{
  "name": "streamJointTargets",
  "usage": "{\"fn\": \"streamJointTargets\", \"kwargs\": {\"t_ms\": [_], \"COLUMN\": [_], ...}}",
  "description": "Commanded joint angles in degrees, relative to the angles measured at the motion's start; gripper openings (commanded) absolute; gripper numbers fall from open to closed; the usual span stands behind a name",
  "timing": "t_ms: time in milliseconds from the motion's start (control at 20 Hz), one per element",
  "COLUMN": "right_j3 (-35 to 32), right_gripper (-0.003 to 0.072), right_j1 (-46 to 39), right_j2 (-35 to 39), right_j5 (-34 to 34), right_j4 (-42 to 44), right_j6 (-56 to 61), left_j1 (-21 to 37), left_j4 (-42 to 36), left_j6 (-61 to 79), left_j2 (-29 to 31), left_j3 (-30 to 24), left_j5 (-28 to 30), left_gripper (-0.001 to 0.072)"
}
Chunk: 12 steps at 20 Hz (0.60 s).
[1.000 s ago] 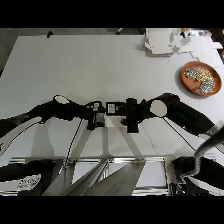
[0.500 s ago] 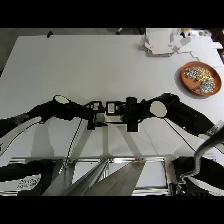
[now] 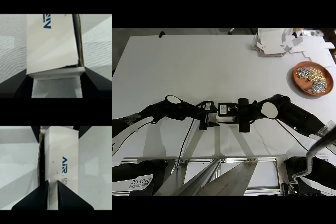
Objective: Fold the box and place the chain.
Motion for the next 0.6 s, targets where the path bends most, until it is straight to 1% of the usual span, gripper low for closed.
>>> {"fn": "streamJointTargets", "kwargs": {"t_ms": [0, 50, 150, 200, 550], "right_j3": [-0.22, -0.22, -0.33, -0.46, -0.46], "right_gripper": [0.0085, 0.0097, 0.0183, 0.0202, 0.0202], "right_j1": [0.02, 0.02, 0.02, 0.02, 0.02], "right_j2": [-0.17, -0.22, -0.28, -0.28, 1.38], "right_j5": [-0.04, 0.13, 0.52, 0.72, 3.39], "right_j4": [0.39, 0.81, 1.84, 2.67, 3.89], "right_j6": [0.07, 0.02, 0.02, 0.02, 0.02], "left_j1": [-0.02, -0.02, -0.02, -0.02, 0.0], "left_j4": [0.07, 0.07, 0.07, 0.07, 0.07], "left_j6": [0.04, 0.02, 0.02, 0.02, 0.02], "left_j2": [0.04, 0.04, 0.04, 0.04, 0.04], "left_j3": [0.02, 0.02, 0.02, 0.02, 0.02], "left_j5": [-0.04, -0.04, -0.04, -0.04, -0.04], "left_gripper": [0.0087, 0.0087, 0.0087, 0.0087, 0.0087]}}
